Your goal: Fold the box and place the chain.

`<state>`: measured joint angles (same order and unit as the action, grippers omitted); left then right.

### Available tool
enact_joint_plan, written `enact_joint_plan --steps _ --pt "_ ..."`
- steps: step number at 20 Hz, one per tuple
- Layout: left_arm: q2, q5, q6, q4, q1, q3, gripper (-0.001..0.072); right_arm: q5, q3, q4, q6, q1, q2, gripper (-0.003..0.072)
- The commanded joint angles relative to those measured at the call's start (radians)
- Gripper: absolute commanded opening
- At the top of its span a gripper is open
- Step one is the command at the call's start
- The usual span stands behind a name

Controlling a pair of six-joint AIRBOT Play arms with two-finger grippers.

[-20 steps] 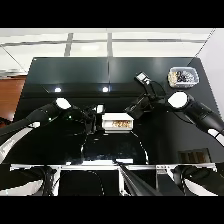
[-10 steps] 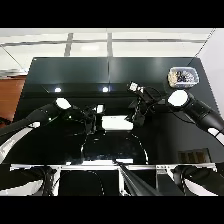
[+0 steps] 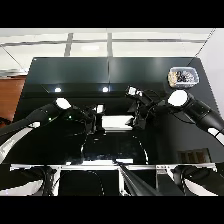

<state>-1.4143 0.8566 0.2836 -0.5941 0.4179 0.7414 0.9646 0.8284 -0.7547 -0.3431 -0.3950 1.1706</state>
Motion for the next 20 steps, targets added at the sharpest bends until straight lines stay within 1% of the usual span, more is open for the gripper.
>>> enact_joint_plan --steps 1,3,4,5,6,7,8,9,18,19,20 --pt "-0.001 0.0 0.0 0.0 0.0 0.0 0.0294 0.014 0.001 -0.006 0.018 0.0 0.001 0.0676" --pt "-0.001 0.0 0.0 0.0 0.0 0.0 0.0294 -0.007 -0.002 -0.013 0.023 0.0 0.005 0.0676" --pt "-0.001 0.0 0.0 0.0 0.0 0.0 0.0294 -0.007 -0.002 -0.013 0.023 0.0 0.009 0.0633" --pt "-0.001 0.0 0.0 0.0 0.0 0.0 0.0294 -0.003 -0.002 -0.013 0.023 0.0 0.012 0.0501" --pt "-0.001 0.0 0.0 0.0 0.0 0.0 0.0294 -0.005 -0.002 -0.015 0.023 -0.005 0.014 0.0467" --pt "-0.001 0.0 0.0 0.0 0.0 0.0 0.0294 -0.006 -0.002 -0.022 0.023 -0.01 0.015 0.0459" --pt "-0.001 0.0 0.0 0.0 0.0 0.0 0.0295 -0.006 -0.002 -0.034 0.023 -0.016 0.015 0.0294" --pt "-0.001 0.0 0.0 0.0 0.0 0.0 0.0294 -0.006 -0.002 -0.048 0.023 -0.02 0.015 0.0181" --pt "-0.001 0.0 0.0 0.0 0.0 0.0 0.0294 0.019 -0.002 -0.067 0.023 -0.025 0.015 0.0181" --pt "-0.001 0.0 0.0 0.0 0.0 0.0 0.0295 0.019 -0.002 -0.067 0.022 -0.025 0.015 0.0208" --pt "-0.001 0.0 0.0 0.0 0.0 0.0 0.0294 0.019 -0.002 -0.067 0.022 -0.025 0.015 0.021"
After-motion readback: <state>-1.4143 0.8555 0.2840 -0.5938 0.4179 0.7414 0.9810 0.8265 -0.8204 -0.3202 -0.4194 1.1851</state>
